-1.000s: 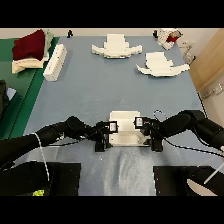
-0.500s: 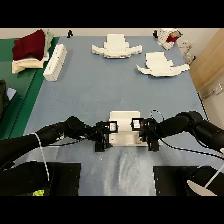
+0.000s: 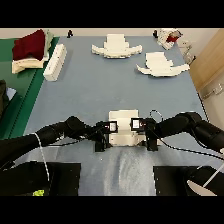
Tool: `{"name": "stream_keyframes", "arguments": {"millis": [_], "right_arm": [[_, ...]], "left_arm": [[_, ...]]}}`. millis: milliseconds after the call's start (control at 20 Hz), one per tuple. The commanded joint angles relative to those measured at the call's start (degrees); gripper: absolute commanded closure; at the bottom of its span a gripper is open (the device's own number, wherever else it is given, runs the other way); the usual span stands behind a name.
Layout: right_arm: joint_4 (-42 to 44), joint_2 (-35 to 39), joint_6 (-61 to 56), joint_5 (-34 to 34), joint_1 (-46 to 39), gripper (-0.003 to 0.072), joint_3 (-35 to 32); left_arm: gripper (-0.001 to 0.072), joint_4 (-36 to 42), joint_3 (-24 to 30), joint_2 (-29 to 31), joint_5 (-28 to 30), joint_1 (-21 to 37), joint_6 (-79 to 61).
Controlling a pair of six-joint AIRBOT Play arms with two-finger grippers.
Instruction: Fold the box.
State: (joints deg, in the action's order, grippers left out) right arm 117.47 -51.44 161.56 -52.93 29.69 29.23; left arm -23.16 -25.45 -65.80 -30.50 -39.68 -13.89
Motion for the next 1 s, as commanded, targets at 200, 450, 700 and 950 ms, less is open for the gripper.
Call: {"name": "stream_keyframes", "arguments": {"millis": [200,450,700,950], "right_arm": [[-3.8,2.2,-14.6,-3.8,0.0,0.0399,0.7],[-22.8,5.0,-57.9,-14.9,-1.7,0.0684,3.5],[-31.2,2.4,-76.6,-21.8,-17.5,0.0686,3.5],[-6.5,-6.1,-67.7,-23.5,-41.5,0.0686,3.2]], "left_arm": [[0.0241,0.0,0.0,0.0,0.0,0.0,0.0],[0.0241,0.0,0.0,0.0,0.0,0.0,0.0],[0.0241,0.0,0.0,0.0,0.0,0.0,0.0],[0.0241,0.0,0.0,0.0,0.0,0.0,0.0]]}}
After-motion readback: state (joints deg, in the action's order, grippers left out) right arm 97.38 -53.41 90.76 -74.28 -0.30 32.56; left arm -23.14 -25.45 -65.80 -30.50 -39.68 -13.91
